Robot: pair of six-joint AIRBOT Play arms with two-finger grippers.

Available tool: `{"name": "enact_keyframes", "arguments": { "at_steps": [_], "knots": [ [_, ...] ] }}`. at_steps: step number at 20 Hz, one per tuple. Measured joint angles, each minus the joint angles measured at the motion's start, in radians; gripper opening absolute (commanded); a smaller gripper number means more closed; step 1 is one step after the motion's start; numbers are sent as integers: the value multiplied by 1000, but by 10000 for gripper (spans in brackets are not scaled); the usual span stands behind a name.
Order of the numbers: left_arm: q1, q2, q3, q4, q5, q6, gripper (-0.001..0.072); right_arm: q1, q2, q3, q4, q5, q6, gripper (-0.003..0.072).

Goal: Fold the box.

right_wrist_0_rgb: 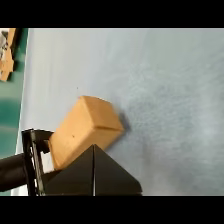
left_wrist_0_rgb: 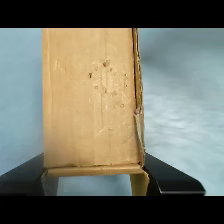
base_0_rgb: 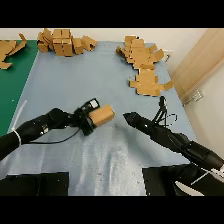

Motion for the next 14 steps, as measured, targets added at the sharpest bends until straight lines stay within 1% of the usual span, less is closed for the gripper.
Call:
{"name": "enact_keyframes", "arguments": {
  "at_steps": [2, 4, 7, 10, 12, 14],
  "knots": [
    [115, 2, 24, 36, 23, -58, 467, -32, 18, 0, 0, 0, 0, 3],
    [248, -10, 68, 59, 32, -95, 467, -55, 30, 0, 0, 0, 0, 3],
    [440, -79, 190, 79, 37, -154, 467, -72, 39, 0, 0, -2, 0, 3],
    [574, -214, 380, 93, -3, -238, 467, -77, 41, 0, 0, -4, 0, 3],
    [624, -313, 515, 107, -29, -300, 468, -80, 42, 0, 0, -5, 0, 3],
    [652, -415, 654, 140, -45, -371, 467, -80, 42, 0, 0, -5, 0, 3]
  ]
}}
